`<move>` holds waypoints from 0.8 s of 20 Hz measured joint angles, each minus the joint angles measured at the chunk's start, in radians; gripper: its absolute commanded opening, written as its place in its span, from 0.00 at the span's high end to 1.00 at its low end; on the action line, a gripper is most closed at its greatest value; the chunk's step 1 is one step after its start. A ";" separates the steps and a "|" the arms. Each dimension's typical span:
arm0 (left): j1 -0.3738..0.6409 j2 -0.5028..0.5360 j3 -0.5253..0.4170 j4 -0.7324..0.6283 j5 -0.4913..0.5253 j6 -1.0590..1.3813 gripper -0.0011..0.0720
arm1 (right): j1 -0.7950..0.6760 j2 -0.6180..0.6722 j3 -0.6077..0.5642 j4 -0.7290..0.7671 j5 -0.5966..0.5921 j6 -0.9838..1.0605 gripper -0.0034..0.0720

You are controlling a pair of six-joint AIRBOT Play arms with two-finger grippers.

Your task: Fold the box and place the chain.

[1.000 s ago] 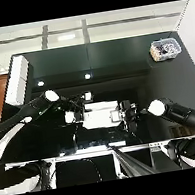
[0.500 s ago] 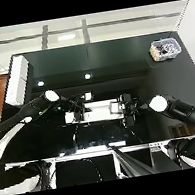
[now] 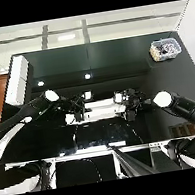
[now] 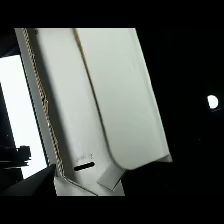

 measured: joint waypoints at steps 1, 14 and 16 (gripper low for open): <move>0.000 0.000 0.000 -0.001 0.000 -0.001 0.95 | -0.002 0.000 0.000 0.007 0.000 -0.001 0.03; 0.000 0.000 0.000 -0.003 -0.002 -0.008 0.95 | -0.060 -0.161 0.000 0.233 0.083 -0.314 0.03; 0.000 0.000 0.000 -0.003 -0.003 -0.008 0.95 | -0.071 -0.187 0.000 0.249 0.105 -0.357 0.03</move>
